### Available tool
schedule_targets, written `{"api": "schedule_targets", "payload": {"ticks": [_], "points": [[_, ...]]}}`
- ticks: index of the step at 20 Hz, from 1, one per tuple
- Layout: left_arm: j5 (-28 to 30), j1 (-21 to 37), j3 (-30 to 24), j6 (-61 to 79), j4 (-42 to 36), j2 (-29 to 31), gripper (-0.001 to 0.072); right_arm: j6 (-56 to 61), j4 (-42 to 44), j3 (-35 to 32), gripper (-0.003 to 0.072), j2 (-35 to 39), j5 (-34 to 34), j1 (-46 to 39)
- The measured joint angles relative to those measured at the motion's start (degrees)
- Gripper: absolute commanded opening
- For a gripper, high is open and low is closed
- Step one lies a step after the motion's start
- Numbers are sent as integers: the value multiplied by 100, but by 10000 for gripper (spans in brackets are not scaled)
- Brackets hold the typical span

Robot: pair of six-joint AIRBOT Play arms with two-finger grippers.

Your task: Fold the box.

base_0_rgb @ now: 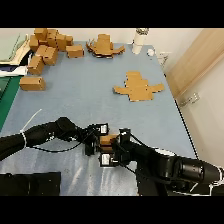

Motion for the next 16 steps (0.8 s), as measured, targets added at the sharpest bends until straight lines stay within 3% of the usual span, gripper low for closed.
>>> {"api": "schedule_targets", "payload": {"ticks": [16], "points": [[0,0,0,4,4,0,471,44,710,-7,155,-170,26,-2]]}}
